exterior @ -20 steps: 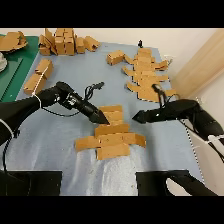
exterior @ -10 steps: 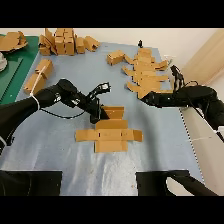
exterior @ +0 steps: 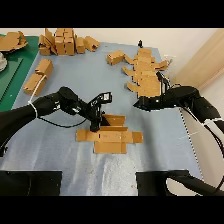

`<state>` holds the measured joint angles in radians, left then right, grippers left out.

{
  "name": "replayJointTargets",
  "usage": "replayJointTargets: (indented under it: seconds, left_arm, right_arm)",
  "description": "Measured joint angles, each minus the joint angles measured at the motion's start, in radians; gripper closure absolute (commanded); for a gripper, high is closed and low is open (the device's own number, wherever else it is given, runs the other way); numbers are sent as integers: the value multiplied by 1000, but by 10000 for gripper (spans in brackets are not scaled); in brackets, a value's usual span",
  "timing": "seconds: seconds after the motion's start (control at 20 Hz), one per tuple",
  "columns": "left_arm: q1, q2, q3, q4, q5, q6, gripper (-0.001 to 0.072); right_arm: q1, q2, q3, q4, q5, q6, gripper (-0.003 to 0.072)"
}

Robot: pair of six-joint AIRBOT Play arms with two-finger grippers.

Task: Fold the box.

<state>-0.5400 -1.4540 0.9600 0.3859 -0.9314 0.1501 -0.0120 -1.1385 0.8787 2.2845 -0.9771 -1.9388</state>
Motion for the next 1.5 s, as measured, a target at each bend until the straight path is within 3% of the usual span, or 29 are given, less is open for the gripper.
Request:
replayJointTargets:
  seconds: [0.35,0.45,0.85,1.2,1.5]
  left_arm:
    - [-24,2,-60,-6,55,14,700]
    - [-26,2,-64,-5,59,14,699]
    - [-27,3,-76,-4,54,11,698]
    - [-27,3,-76,-2,57,10,699]
    - [-27,3,-76,-1,58,10,699]
  right_arm:
    - [6,-8,0,2,0,-10,566]
    - [7,-9,0,2,-2,-10,682]
    - [11,39,-20,1,-122,-33,683]
    - [104,252,-266,-58,-179,41,684]
    - [174,240,-391,-93,-22,64,683]
